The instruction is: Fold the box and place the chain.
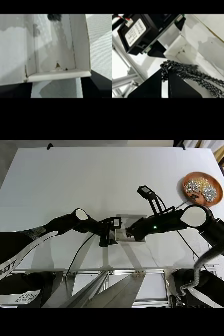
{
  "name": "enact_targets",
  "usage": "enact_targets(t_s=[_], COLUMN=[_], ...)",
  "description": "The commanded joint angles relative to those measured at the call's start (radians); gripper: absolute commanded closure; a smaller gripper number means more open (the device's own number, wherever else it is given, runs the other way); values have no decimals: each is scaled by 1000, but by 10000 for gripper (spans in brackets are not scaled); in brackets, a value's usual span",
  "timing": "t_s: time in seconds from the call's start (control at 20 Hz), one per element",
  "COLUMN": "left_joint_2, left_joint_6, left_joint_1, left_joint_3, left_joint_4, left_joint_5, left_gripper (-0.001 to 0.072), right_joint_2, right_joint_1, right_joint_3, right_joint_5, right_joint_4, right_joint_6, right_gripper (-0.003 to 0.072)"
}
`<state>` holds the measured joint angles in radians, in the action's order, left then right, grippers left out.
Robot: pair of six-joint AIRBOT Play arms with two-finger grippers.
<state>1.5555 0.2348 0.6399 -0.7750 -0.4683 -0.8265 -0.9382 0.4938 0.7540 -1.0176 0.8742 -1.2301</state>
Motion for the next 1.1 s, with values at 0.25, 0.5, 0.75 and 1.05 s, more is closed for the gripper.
enact_targets(t_s=[0.25,0.5,0.75,1.05], left_joint_2=[0,-1,0,-1], left_joint_6=[0,0,0,0], left_joint_1=[0,0,0,0], left_joint_3=[0,0,0,0], left_joint_4=[0,0,0,0], left_joint_5=[0,0,0,0], left_gripper=[376,376,376,376], right_joint_2=[1,-1,-1,-1], right_joint_1=[2,24,104,105], right_joint_3=[0,0,0,-2], right_joint_5=[23,86,107,63], right_joint_4=[-57,-69,95,255], right_joint_6=[8,0,-87,-229], right_gripper=[669,669,669,669])
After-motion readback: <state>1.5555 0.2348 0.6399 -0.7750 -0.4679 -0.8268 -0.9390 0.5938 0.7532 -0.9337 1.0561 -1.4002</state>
